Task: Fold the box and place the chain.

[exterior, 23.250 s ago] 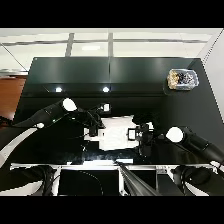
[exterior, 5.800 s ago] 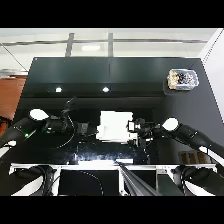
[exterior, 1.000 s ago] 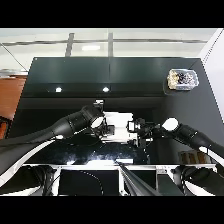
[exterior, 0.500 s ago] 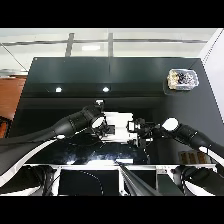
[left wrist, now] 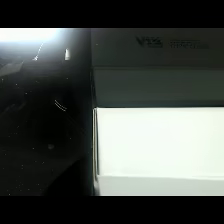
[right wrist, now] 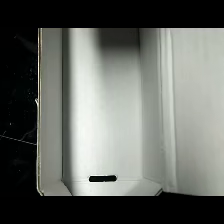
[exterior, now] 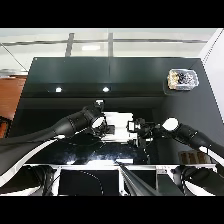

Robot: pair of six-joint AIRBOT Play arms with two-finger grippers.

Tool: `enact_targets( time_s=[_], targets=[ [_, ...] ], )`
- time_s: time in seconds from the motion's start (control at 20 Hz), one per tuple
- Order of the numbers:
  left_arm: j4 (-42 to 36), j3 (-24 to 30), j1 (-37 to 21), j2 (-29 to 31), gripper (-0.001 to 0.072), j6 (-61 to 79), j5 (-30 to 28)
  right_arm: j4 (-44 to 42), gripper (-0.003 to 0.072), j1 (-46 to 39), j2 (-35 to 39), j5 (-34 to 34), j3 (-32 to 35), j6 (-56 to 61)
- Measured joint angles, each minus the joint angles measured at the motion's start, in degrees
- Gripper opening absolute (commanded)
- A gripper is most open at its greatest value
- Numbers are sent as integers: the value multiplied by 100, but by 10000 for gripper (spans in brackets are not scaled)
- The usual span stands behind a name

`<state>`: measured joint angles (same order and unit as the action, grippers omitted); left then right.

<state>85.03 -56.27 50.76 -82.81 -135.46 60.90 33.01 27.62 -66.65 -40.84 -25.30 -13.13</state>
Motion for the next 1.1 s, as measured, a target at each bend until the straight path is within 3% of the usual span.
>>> enact_targets(
  time_s=[0.45,0.5,0.8,1.1],
  targets=[
    [-11,0,0,0,27,0,-20,0,564,0,0,2,0,2],
    [-11,0,0,0,27,0,-22,-2,720,-7,0,9,0,2],
    [-11,-2,0,-2,27,-31,-72,162,709,-249,452,-11,2,190],
    [-4,-2,-15,-4,27,35,96,1003,708,-470,1019,-498,2,461]
  ],
)
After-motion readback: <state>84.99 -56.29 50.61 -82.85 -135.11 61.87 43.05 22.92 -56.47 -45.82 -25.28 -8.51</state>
